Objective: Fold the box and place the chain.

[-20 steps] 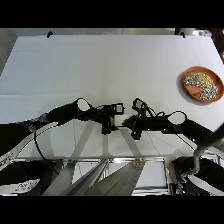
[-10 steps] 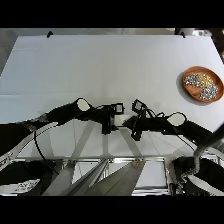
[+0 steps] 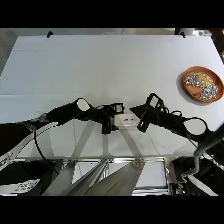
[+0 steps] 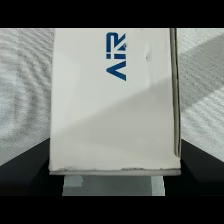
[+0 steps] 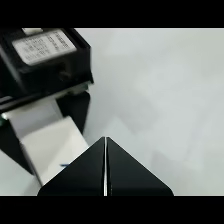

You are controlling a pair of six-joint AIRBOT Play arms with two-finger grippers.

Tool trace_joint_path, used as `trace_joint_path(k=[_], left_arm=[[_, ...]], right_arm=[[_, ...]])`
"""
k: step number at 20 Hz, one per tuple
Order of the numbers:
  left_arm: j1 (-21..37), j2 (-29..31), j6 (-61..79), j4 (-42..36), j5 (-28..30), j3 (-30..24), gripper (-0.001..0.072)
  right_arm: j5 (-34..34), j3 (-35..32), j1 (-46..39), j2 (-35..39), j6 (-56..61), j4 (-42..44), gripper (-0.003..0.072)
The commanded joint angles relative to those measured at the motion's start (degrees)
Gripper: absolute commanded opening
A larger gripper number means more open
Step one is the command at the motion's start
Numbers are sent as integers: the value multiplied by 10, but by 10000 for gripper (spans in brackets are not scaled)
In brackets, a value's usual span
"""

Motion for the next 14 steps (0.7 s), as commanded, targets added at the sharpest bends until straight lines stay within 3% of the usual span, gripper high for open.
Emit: trace_joint_path(k=[1,3,5,7,11,14], left_arm=[[0,0,1,1,0,0,373],[0,0,1,1,0,0,373],[0,0,1,1,0,0,373],[0,0,1,1,0,0,373],[0,0,1,1,0,0,373],[0,0,1,1,-2,0,373]], right_arm=[[-14,0,0,70,183,-128,12],[8,0,0,82,376,-292,7],[91,0,0,72,584,-468,5],[188,0,0,59,738,-573,4],[363,69,0,58,771,-587,4],[478,170,-5,53,775,-676,3]])
